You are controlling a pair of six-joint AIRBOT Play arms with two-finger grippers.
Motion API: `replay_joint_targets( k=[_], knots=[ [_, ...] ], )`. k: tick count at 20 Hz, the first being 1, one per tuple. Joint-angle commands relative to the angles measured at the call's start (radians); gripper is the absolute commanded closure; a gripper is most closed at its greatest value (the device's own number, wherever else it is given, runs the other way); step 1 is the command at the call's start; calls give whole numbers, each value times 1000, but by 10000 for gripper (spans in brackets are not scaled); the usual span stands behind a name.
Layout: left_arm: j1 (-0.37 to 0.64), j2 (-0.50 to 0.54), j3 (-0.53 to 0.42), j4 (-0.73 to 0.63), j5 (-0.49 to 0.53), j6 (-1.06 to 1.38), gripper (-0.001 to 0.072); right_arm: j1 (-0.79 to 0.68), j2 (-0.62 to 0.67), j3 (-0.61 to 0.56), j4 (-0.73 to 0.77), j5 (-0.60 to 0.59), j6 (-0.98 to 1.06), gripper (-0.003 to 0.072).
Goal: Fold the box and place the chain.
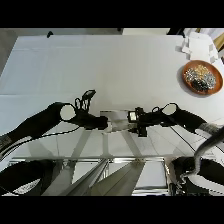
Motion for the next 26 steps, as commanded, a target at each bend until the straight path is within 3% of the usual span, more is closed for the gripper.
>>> replay_joint_targets(
  k=[1, 4, 9, 14, 19, 26],
  knots=[
    [-11, -21, 37, 22, -13, -64, 285, 0, 0, 0, 0, 0, 1, 394],
    [-18, -21, 54, 96, -33, -152, 285, 0, 0, 0, 0, 0, 1, 394],
    [-12, -22, 168, 222, -179, -173, 286, 0, 0, 0, 1, 0, 1, 394],
    [-12, -22, 185, 247, -256, -104, 287, 0, 0, 0, 0, 0, 1, 394],
    [-24, -21, 185, 246, -239, -159, 298, 0, 0, 0, 0, 0, 1, 394],
    [-95, -21, 185, 273, -178, -562, 298, 0, 0, 0, 0, 0, 1, 394]
  ],
)
